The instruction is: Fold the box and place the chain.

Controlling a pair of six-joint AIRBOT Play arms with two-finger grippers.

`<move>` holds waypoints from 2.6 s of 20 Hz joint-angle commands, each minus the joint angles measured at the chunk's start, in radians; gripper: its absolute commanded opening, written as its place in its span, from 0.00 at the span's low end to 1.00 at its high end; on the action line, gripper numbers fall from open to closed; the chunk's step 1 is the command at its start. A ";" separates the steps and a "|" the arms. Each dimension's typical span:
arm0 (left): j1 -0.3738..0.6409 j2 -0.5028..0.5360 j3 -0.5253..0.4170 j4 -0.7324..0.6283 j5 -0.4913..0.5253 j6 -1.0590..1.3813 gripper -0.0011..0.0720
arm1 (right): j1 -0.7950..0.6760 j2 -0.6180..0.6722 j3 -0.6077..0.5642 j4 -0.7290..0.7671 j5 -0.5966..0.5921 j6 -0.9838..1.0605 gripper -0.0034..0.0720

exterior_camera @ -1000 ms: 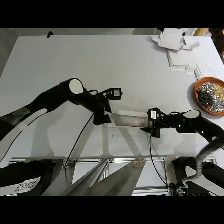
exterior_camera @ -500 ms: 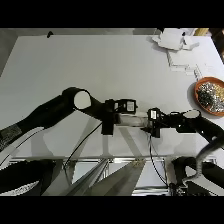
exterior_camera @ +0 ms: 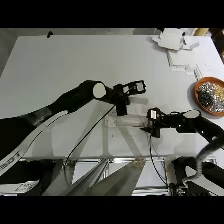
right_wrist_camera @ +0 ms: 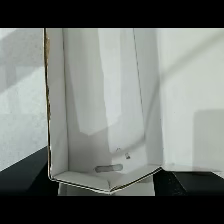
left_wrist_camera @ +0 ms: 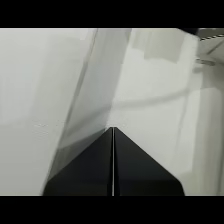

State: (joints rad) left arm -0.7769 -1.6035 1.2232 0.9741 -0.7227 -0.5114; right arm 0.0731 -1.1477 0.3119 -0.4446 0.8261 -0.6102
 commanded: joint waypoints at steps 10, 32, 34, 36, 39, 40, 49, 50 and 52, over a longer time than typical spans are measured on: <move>0.074 0.098 0.034 0.217 -0.305 -0.192 0.02 | 0.000 0.000 0.000 0.000 0.000 0.000 0.58; 0.097 0.134 -0.234 0.083 -0.225 0.326 0.50 | 0.000 0.000 0.000 -0.003 0.000 0.000 0.58; 0.097 0.134 -0.260 0.047 -0.182 0.367 0.49 | 0.000 0.000 0.000 -0.003 0.000 0.000 0.58; 0.095 0.133 -0.289 0.013 -0.171 0.402 0.49 | 0.000 0.000 0.000 -0.003 0.000 0.000 0.58; 0.083 0.133 -0.322 -0.041 -0.152 0.463 0.49 | 0.000 0.000 0.000 -0.003 0.000 0.000 0.58; 0.076 0.132 -0.328 -0.052 -0.140 0.480 0.49 | 0.000 0.000 0.000 -0.003 0.000 -0.001 0.58; 0.065 0.117 -0.332 -0.104 -0.085 0.497 0.35 | 0.000 0.000 0.000 -0.003 0.000 0.000 0.58; 0.064 0.117 -0.332 -0.118 -0.074 0.497 0.35 | 0.000 0.000 0.000 -0.003 0.000 0.000 0.58; 0.064 0.117 -0.332 -0.161 -0.057 0.529 0.27 | 0.000 0.000 0.000 -0.003 0.000 0.000 0.58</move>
State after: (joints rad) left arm -0.7120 -1.4857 0.8921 0.8623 -0.8074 -0.0093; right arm 0.0731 -1.1477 0.3119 -0.4477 0.8261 -0.6106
